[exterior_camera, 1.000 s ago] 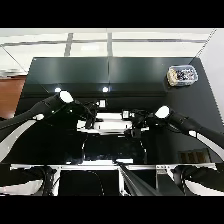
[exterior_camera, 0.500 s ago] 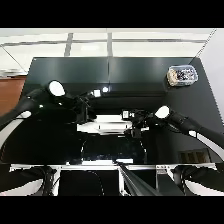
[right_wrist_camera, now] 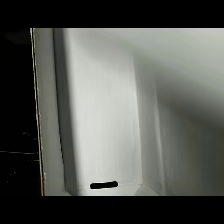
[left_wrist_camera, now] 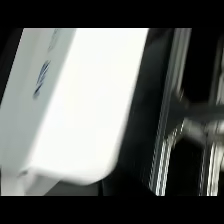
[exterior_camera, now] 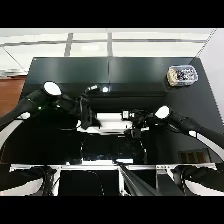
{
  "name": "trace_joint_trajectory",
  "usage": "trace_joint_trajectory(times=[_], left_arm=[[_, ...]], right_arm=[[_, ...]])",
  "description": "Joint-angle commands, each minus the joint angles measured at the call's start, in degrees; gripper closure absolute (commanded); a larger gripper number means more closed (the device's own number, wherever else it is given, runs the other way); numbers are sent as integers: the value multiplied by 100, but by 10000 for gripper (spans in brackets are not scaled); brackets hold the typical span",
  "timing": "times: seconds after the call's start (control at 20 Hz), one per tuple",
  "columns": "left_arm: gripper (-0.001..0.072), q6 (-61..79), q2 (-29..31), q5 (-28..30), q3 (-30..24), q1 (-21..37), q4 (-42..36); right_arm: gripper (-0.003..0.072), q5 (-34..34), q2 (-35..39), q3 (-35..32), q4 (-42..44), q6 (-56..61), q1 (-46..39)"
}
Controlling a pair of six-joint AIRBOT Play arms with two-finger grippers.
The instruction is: Fold the box and place the chain.
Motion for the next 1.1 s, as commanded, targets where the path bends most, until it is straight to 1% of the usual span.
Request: trace_joint_trajectory(times=[0.0, 0.05, 0.1, 0.15, 0.2, 0.3, 0.35, 0.45, 0.6, 0.65, 0.75, 0.8, 0.85, 0.95, 1.0, 1.05], left_arm=[[682, 426, -269, 1528, -90, 107, -1954], [683, 424, -284, 2149, -90, 116, -1856], [683, 267, -317, 2636, -87, 105, -1565], [683, 70, -391, 2833, -70, 96, -1152], [683, -179, -494, 2721, -17, 96, -647], [683, -787, -752, 2223, 103, 42, 424], [683, -844, -861, 1965, 125, 17, 647], [683, -835, -984, 1606, 131, -17, 568], [682, -837, -994, 1202, 216, -31, 573], [683, -844, -992, 922, 380, 4, 570], [686, -953, -957, 229, 874, 164, 662], [686, -1156, -870, 90, 1056, 282, 778], [687, -1351, -686, 120, 1143, 444, 916], [686, -1307, -186, 240, 1036, 835, 925], [685, -1252, 90, 363, 848, 1058, 848], [684, -970, 334, 452, 570, 1266, 588]], right_arm=[[456, 2, 0, 4, -17, -2, 17], [456, 2, 0, 4, -15, 0, 17], [455, 2, 0, 4, -15, 0, 17], [455, 2, 0, 4, -15, 0, 17], [455, 2, 0, 4, -15, 0, 17], [455, 2, 0, 4, -15, 0, 17], [455, 2, 0, 4, -15, 0, 17], [455, 2, 0, 4, -15, 0, 17], [455, 0, 0, 4, -15, 0, 17], [455, 0, 0, 4, -15, 0, 17], [456, 0, 0, 4, -15, 0, 17], [455, 0, 0, 4, -15, 0, 17], [455, 0, 0, 4, -15, 0, 17], [455, 0, 0, 4, -15, 0, 17], [455, 0, 0, 4, -15, 0, 17], [455, 0, 0, 4, -15, 0, 17]])
